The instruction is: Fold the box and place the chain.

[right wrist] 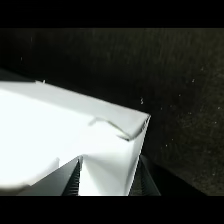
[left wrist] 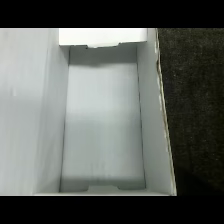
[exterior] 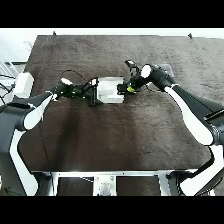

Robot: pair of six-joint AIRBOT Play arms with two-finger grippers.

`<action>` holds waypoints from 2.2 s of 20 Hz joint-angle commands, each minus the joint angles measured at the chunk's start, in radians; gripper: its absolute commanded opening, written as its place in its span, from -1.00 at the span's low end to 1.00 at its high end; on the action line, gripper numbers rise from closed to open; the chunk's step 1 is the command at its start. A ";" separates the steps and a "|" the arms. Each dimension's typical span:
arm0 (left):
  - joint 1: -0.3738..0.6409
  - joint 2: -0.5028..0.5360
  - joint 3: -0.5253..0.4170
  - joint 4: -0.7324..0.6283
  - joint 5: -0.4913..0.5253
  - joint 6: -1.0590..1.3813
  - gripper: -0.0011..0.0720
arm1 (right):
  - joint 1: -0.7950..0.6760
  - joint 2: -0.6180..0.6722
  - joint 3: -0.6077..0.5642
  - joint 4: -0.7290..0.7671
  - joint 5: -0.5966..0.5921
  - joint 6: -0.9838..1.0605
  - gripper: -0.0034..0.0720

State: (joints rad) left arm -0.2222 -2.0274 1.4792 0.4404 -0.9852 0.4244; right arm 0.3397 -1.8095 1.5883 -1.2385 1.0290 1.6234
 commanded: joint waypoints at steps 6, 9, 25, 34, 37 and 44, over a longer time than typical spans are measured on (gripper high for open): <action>0.000 0.000 0.001 0.000 0.000 0.000 -0.13 | 0.051 -0.119 0.248 -0.265 0.264 0.159 0.24; 0.000 0.000 0.001 0.000 0.000 0.000 -0.13 | 0.064 -0.142 0.289 -0.301 0.307 0.176 0.24; 0.000 0.000 0.001 0.000 0.000 0.000 -0.13 | 0.151 -0.250 0.400 -0.442 0.402 0.342 -0.24; 0.000 0.000 0.001 0.000 0.000 0.000 -0.13 | 0.150 -0.253 0.400 -0.420 0.408 0.498 -0.88; 0.000 0.000 0.001 0.000 0.000 0.000 -0.13 | 0.150 -0.253 0.400 -0.420 0.408 0.497 -0.53; 0.000 0.000 0.001 0.000 0.000 0.000 -0.13 | 0.150 -0.222 0.400 -0.419 0.425 0.485 -0.13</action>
State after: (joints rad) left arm -0.2226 -2.0277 1.4792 0.4404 -0.9855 0.4240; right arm 0.4889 -2.0464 1.9877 -1.6600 1.4429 2.1124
